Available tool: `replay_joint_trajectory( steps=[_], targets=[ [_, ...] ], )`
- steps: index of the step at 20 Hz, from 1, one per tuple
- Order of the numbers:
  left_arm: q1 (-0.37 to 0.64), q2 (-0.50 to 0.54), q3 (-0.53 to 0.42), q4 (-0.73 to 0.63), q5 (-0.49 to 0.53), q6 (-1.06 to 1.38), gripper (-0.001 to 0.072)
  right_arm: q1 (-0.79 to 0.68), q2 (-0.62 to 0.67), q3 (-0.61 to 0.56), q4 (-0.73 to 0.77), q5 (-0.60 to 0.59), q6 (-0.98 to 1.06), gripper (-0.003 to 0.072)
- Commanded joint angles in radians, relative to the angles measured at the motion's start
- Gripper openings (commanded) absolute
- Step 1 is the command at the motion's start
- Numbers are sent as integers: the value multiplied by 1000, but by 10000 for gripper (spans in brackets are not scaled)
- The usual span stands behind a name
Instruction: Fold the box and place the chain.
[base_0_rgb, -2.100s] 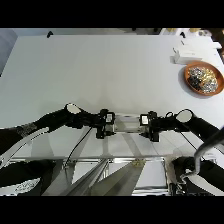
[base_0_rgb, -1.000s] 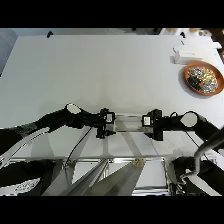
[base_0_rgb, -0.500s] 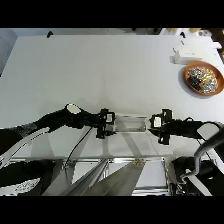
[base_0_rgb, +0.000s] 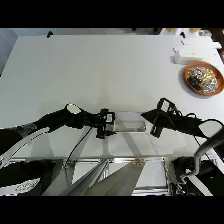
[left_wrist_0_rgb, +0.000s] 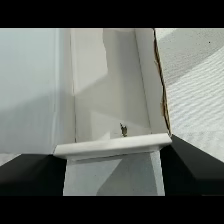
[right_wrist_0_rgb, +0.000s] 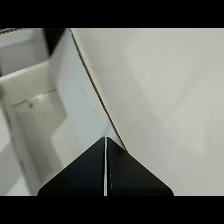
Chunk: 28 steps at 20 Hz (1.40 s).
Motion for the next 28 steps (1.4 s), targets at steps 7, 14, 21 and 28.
replay_joint_trajectory(
  steps=[7, 14, 21, 28],
  targets=[
    [0, 0, 0, 0, 1, 1, 208, 0, -305, 1, 60, -111, 140, 15],
    [0, 0, 0, 0, 1, 1, 208, 0, -69, 163, -322, 100, 360, 14],
    [0, 0, 0, 0, 1, 1, 208, 0, -1, 119, -607, 432, -106, 26],
    [0, 0, 0, 0, 0, 1, 208, 0, -136, 70, -418, 245, -219, 181]
  ],
)
